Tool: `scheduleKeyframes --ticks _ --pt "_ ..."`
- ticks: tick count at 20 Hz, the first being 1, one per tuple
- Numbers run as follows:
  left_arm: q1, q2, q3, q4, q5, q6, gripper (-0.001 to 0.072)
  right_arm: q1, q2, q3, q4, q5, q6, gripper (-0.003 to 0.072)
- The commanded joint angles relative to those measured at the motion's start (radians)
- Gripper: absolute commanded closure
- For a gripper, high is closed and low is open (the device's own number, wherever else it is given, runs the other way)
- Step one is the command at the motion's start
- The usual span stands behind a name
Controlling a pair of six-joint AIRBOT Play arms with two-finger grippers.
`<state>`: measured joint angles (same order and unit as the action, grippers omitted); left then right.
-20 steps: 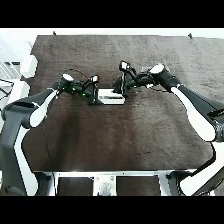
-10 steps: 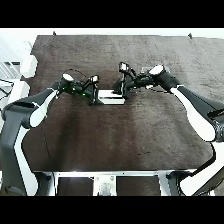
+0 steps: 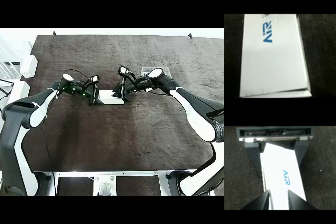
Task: Fold the box and place the chain.
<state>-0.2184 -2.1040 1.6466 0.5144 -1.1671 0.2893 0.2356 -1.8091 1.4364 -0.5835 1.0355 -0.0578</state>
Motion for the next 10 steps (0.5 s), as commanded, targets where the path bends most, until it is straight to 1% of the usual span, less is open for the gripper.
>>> scheduleKeyframes --ticks 1,3,5,8,9,10 --pt "0.0 0.0 0.0 0.001 0.001 0.0 0.0333 0.0 0.0 -0.035 -0.003 0.025 0.001 0.0433" --pt "0.0 0.0 0.0 0.001 0.001 0.0 0.0333 0.0 0.0 -0.051 -0.002 0.032 0.0 0.0431" --pt "0.0 0.0 0.0 0.001 0.001 0.0 0.0333 0.0 0.0 -0.054 0.0 0.035 0.0 0.0411" --pt "0.0 0.0 0.0 0.001 0.001 0.0 0.0333 -0.003 0.001 -0.054 0.013 0.035 0.0 0.0409" --pt "0.0 0.0 0.0 0.001 0.001 0.0 0.0333 -0.006 0.001 -0.052 0.037 0.039 0.0 0.0388" --pt "0.0 0.0 0.0 0.001 0.002 0.0 0.0333 -0.012 0.001 -0.048 0.079 0.05 0.0 0.0386"
